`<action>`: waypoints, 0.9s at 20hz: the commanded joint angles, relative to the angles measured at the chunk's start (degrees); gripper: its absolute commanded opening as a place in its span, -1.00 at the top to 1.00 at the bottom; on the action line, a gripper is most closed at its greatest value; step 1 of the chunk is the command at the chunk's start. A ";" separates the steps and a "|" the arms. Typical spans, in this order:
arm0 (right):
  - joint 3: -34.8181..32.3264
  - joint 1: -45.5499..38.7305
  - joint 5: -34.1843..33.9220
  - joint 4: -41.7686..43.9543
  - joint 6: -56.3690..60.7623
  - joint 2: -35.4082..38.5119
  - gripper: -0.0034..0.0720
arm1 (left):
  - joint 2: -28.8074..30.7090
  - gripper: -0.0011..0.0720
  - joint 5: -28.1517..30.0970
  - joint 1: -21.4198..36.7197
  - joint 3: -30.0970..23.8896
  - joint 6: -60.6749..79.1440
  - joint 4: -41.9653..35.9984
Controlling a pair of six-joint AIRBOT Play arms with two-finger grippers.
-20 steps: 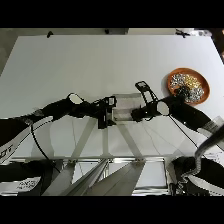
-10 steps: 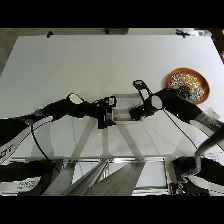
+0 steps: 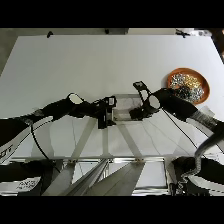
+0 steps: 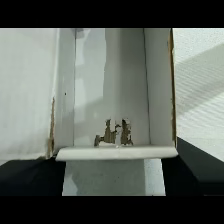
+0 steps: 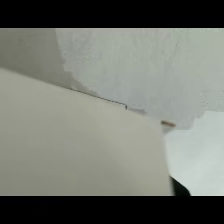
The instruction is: Fold the box and place the chain.
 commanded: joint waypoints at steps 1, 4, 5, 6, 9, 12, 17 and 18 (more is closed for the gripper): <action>0.04 0.85 0.55 0.48 0.46 -0.98 0.83 | 0.00 -0.03 0.04 0.00 -0.02 -0.02 -0.04; 0.04 0.92 0.55 0.61 0.50 -1.01 0.85 | 0.00 -0.03 0.04 0.00 -0.02 -0.04 -0.04; 0.04 0.92 0.55 0.74 0.50 -1.01 0.70 | 0.00 -0.03 0.04 0.00 -0.02 -0.02 -0.04; 0.04 0.92 0.48 0.92 0.50 -1.01 0.55 | 0.00 -0.03 0.04 0.00 -0.02 -0.04 -0.04; 0.04 0.92 -0.24 2.14 0.52 -1.01 0.43 | 0.00 -0.03 0.04 0.00 -0.02 -0.02 -0.04; 0.04 0.92 -0.59 2.86 0.50 -0.98 0.43 | 0.00 -0.03 0.04 0.00 -0.02 -0.04 -0.04; 0.04 0.92 -0.13 3.02 0.50 -0.83 0.27 | 0.00 -0.03 0.04 0.00 -0.02 -0.02 -0.04; 0.04 0.92 -0.13 3.06 0.50 -0.83 0.17 | 0.00 -0.03 0.04 0.00 -0.02 -0.02 -0.04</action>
